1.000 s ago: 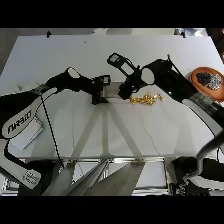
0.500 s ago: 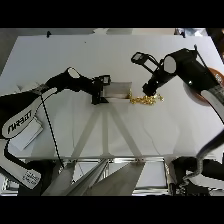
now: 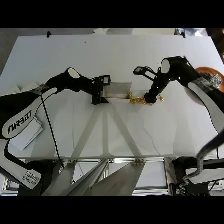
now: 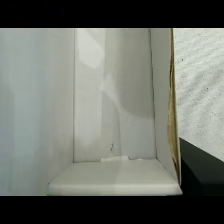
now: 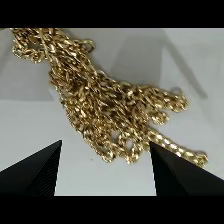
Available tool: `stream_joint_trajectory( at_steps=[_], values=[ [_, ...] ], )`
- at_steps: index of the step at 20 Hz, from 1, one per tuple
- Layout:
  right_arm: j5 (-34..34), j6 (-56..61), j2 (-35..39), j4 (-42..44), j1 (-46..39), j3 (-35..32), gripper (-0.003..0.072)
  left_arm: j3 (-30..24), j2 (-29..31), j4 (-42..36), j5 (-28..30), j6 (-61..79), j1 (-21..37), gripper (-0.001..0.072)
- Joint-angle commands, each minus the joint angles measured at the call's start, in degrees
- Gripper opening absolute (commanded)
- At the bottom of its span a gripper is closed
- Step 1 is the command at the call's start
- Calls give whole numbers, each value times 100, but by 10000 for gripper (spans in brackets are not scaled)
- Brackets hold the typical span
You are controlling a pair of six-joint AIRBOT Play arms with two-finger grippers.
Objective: Fold the box and place the chain.
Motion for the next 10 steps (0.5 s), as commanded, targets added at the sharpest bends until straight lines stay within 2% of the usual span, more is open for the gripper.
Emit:
stream_joint_trajectory(
  at_steps=[1, 3, 5, 8, 10],
  values=[
    [-433, -380, -175, 175, -13, -68, 606, 0, 4, 2, 0, 0, 2, 516],
    [-778, -382, -175, 144, 50, -284, 587, 0, 4, 2, 0, 0, 2, 516],
    [-977, -378, -175, 85, 136, -514, 471, 0, 4, 2, 0, 0, 2, 516],
    [-981, -282, -138, 39, 236, -566, 140, 0, 4, 2, -2, 0, 2, 516],
    [-1121, -133, 50, 39, 323, -566, 44, 0, 4, 2, 0, 0, 2, 516]
  ],
)
